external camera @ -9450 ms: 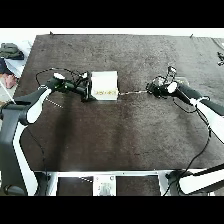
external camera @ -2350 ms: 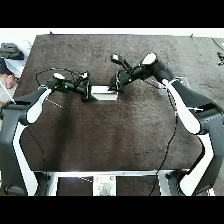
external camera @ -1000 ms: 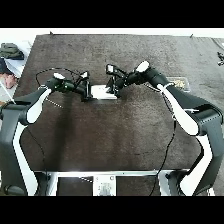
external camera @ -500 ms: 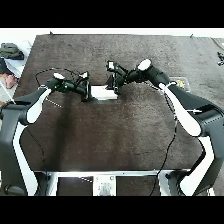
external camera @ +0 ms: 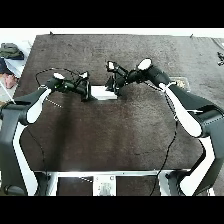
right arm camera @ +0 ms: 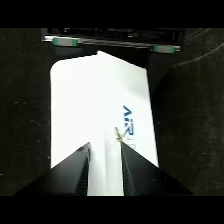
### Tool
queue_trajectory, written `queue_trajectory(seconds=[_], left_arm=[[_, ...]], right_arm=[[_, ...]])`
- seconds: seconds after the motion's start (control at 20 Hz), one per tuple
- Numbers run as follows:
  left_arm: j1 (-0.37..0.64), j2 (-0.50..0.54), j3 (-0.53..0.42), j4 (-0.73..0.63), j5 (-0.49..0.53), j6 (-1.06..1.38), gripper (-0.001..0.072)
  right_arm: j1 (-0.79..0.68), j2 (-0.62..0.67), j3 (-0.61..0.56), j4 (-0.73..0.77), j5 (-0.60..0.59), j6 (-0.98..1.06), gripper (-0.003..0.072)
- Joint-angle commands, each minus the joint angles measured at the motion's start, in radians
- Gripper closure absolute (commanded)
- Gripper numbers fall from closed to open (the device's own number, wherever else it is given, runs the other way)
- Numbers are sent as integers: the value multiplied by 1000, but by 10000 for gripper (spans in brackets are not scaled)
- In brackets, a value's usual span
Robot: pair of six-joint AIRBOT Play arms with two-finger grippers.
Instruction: Fold the box and place the chain.
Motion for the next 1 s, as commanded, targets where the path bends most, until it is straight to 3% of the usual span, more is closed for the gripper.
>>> queue_trajectory(seconds=[0.0, 0.2, 0.25, 0.95], left_arm=[[0, 1, 1, 0, 2, -1, 365], [0, 1, 1, 0, 2, -1, 365], [0, 1, 1, 0, 2, 0, 365], [0, 1, 1, 0, 2, -1, 365]], right_arm=[[0, 2, 1, 17, 38, 16, 434], [0, 0, 0, 14, 31, 19, 431], [0, -2, 0, 0, 13, 19, 343], [0, -6, 1, -3, -113, 6, 340]])
